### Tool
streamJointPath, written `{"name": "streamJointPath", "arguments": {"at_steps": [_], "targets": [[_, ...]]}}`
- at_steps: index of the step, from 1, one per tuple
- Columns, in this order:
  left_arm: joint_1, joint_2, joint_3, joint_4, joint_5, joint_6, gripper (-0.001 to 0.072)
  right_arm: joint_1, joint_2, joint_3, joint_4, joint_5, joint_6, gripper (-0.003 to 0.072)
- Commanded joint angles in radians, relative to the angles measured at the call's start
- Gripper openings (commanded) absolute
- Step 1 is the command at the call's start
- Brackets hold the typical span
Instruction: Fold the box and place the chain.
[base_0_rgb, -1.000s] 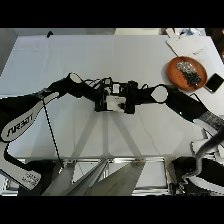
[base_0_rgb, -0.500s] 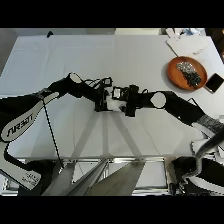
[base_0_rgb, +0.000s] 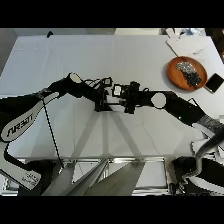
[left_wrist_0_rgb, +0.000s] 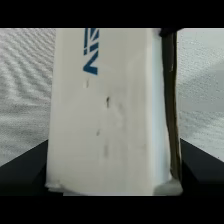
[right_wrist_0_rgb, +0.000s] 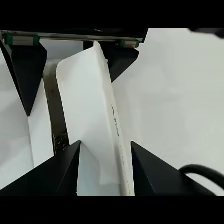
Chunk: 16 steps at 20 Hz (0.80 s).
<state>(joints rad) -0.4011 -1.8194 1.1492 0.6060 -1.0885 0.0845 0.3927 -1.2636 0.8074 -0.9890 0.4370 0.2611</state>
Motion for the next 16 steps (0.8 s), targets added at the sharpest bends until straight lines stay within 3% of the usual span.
{"name": "streamJointPath", "arguments": {"at_steps": [1, 2, 4, 10, 12, 16], "targets": [[0.001, 0.001, 0.0, 0.0, 0.0, 0.0, 0.0207, 0.001, 0.0, 0.0, -0.002, 0.021, 0.0, 0.0285], [0.0, 0.001, 0.0, 0.0, 0.0, 0.0, 0.0207, 0.001, 0.0, 0.0, -0.002, 0.049, 0.0, 0.0218], [0.0, 0.0, 0.0, 0.0, 0.0, 0.0, 0.0207, 0.001, -0.004, 0.0, -0.002, 0.091, 0.0, 0.0198], [0.0, 0.001, 0.0, 0.0, 0.0, 0.0, 0.0207, 0.001, -0.019, -0.002, -0.002, 0.131, 0.0, 0.0214], [0.0, 0.001, 0.0, 0.0, 0.0, 0.0, 0.0207, 0.001, -0.018, -0.002, -0.002, 0.124, 0.0, 0.045], [0.0, 0.001, 0.0, 0.0, 0.0, 0.0, 0.0207, 0.0, 0.017, -0.001, -0.013, 0.093, 0.0, 0.048]]}}
